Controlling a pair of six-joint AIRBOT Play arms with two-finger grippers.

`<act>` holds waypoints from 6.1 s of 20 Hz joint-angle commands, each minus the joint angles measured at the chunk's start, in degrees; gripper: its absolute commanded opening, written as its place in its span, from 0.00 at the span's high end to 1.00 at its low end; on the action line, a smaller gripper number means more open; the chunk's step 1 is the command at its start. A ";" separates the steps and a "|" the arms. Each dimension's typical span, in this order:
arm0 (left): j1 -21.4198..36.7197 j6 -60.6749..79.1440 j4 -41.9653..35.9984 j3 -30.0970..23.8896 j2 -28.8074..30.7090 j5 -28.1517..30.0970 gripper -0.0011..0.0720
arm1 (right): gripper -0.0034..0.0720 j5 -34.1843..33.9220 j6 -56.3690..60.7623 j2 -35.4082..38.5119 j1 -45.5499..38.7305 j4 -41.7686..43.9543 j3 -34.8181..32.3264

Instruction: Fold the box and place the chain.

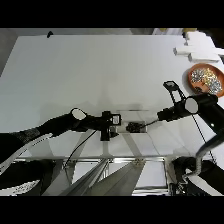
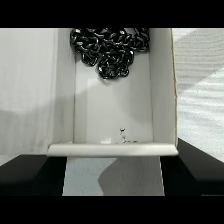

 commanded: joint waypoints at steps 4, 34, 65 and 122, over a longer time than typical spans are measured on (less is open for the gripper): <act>-0.04 0.00 0.02 0.04 0.04 0.02 0.54 | 0.93 6.23 -3.41 15.50 5.03 11.34 0.04; -0.04 0.02 0.02 0.04 0.04 0.02 0.54 | 0.80 -4.39 -2.43 5.81 19.67 2.89 17.53; -0.04 0.02 0.00 0.04 0.04 0.00 0.54 | 0.69 -5.18 -2.78 -26.03 -10.19 0.39 14.88; -0.04 0.00 0.02 0.04 0.04 0.00 0.54 | 0.93 -5.22 -10.29 14.80 19.06 30.84 21.97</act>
